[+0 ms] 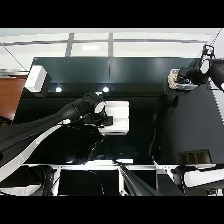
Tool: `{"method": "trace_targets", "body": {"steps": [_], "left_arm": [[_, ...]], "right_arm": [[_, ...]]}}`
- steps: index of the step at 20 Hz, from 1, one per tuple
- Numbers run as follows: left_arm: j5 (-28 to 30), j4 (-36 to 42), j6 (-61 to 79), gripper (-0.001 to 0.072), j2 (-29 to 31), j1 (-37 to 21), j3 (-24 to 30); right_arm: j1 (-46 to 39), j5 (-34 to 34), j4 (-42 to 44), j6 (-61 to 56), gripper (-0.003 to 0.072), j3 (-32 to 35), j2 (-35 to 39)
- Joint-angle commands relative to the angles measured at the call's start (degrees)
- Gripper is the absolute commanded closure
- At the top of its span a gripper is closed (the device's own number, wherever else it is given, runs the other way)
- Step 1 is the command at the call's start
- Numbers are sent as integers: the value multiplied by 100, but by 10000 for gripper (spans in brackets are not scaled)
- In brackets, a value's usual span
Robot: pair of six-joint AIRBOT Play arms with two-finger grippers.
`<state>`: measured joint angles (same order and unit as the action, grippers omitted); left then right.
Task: Fold the box and place the chain.
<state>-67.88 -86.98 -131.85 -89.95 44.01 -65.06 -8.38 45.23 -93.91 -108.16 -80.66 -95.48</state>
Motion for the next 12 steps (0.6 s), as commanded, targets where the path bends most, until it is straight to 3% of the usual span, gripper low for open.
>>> {"method": "trace_targets", "body": {"steps": [1,2,3,5,7,9,10,12], "left_arm": [[35,50,2,682,2,0,2],[42,50,2,682,2,0,2],[46,50,2,682,2,0,2],[55,50,2,682,2,0,2],[83,50,4,682,2,0,2],[101,63,2,682,2,0,2],[101,74,2,682,2,0,2],[101,70,4,682,2,0,2]], "right_arm": [[-92,431,304,48,-28,-872,-896],[-92,431,299,63,-27,-879,-962],[-101,431,260,61,71,-879,-1012],[-138,431,243,61,150,-879,-1091],[-153,476,197,63,175,-879,-1126],[-197,820,177,98,627,-929,-1108],[-225,1029,177,116,671,-1003,-1075],[-262,1327,179,487,671,-1145,-826]]}}
